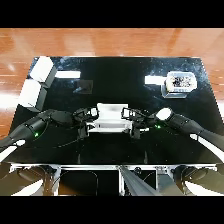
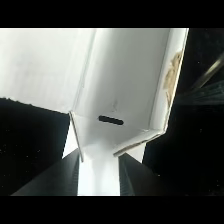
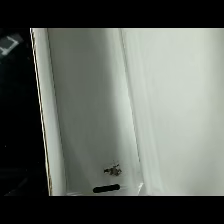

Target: Fold the box and place the chain.

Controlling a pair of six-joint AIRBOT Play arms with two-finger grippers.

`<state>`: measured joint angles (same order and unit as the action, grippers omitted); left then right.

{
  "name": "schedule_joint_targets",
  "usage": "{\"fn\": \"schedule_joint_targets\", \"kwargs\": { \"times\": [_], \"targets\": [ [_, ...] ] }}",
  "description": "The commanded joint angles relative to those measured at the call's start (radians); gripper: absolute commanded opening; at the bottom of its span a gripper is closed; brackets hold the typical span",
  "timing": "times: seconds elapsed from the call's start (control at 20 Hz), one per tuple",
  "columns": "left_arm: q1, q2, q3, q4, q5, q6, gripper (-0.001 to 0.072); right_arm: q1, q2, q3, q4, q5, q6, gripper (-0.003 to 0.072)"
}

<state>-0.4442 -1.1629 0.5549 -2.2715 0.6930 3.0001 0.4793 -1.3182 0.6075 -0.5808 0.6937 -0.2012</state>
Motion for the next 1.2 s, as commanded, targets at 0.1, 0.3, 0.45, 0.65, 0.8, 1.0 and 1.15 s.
{"fn": "schedule_joint_targets", "kwargs": {
  "times": [0.1,0.3,0.45,0.65,0.8,1.0,1.15],
  "targets": [
    [-0.009,-0.001,0.001,-0.019,0.005,0.0,0.0338,0.001,-0.001,0.001,0.0,0.0,0.0,0.0555],
    [-0.056,-0.001,0.001,-0.02,-0.017,0.0,0.0306,0.001,-0.001,0.001,0.0,0.0,0.0,0.0555],
    [-0.074,-0.001,0.001,-0.02,-0.034,0.0,0.0306,0.001,-0.001,0.001,0.0,0.0,0.0,0.0556],
    [-0.074,-0.001,0.001,-0.024,-0.051,0.0,0.0306,0.001,-0.001,0.001,0.0,0.0,0.0,0.0555],
    [-0.074,-0.001,0.001,-0.024,-0.051,0.0,0.0306,0.001,-0.001,0.001,0.0,0.0,0.0,0.0555],
    [-0.074,-0.001,0.001,-0.023,-0.047,0.0,0.0306,0.001,-0.001,0.001,0.0,0.0,0.0,0.0555],
    [-0.074,-0.001,0.01,-0.023,-0.047,0.0,0.0305,0.001,-0.001,0.001,0.0,0.0,0.0,0.0555]
  ]
}}
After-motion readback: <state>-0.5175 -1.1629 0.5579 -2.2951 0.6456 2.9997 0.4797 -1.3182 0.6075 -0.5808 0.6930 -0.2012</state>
